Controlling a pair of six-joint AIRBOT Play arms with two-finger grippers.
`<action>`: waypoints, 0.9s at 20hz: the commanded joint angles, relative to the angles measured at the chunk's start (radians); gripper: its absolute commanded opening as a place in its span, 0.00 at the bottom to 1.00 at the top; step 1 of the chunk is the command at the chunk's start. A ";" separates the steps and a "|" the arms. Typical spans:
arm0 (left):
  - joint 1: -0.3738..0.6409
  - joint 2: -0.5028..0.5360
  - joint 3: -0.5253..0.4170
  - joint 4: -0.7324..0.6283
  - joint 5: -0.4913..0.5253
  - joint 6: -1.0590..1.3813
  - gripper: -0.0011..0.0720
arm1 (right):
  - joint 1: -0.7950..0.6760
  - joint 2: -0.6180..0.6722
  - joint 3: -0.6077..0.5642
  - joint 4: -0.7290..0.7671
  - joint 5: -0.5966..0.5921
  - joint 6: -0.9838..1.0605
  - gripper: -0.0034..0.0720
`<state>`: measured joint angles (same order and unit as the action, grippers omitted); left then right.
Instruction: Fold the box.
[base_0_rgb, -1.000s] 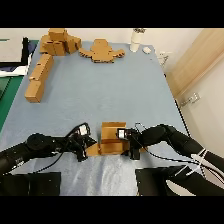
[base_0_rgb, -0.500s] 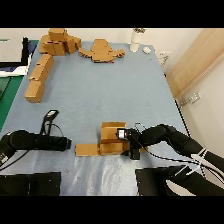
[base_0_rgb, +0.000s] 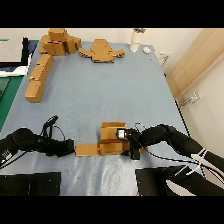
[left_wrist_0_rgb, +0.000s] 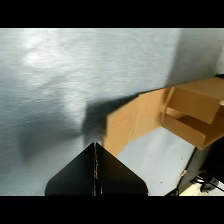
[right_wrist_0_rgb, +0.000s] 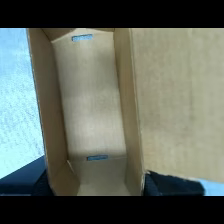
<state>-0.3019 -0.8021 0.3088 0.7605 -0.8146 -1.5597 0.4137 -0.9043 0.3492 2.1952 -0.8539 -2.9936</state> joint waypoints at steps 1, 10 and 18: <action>-0.113 -0.016 0.000 -0.107 0.093 0.019 0.04 | 0.000 0.001 0.001 0.000 0.000 0.000 0.84; -0.321 -0.094 0.000 -0.208 0.300 0.026 0.04 | 0.000 0.001 0.001 0.000 0.000 0.000 0.84; -0.443 -0.144 0.168 -0.035 0.372 -0.061 0.03 | 0.000 0.001 0.001 0.000 0.000 0.000 0.84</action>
<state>-0.7116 -0.9279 0.4118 0.6140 -0.4667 -1.5455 0.4137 -0.9043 0.3492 2.1952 -0.8539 -2.9932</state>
